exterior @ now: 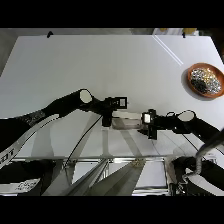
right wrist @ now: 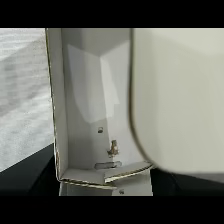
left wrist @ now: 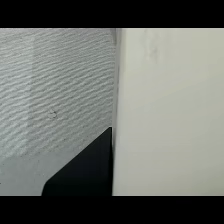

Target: Fold the box and place the chain.

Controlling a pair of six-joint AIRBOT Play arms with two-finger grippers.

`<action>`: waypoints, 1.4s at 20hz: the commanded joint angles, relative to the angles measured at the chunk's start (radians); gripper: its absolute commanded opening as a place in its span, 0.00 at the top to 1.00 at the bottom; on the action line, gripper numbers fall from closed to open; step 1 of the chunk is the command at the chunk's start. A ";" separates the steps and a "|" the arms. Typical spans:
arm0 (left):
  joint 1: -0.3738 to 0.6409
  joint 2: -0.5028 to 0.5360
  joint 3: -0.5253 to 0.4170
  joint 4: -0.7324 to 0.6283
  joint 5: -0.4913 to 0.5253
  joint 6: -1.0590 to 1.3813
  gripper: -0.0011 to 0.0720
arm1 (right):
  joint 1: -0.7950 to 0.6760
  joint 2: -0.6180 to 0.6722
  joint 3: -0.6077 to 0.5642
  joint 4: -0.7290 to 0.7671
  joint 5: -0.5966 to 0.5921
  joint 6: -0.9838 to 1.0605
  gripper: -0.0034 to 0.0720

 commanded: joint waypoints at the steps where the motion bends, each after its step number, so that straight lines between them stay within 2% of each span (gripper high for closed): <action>1: 0.000 0.000 0.001 0.000 0.002 0.000 0.97 | 0.001 -0.010 0.000 0.001 -0.017 -0.001 0.57; 4: 0.000 0.000 0.001 0.000 0.002 0.000 0.97 | 0.001 -0.010 0.000 0.000 -0.017 -0.001 0.63; 7: 0.000 0.000 0.001 0.000 0.002 0.000 0.97 | 0.001 -0.010 0.000 0.000 -0.016 -0.001 0.58; 28: -0.004 0.000 0.001 -0.042 0.001 0.000 0.97 | 0.001 -0.010 0.000 -0.007 -0.012 -0.001 0.58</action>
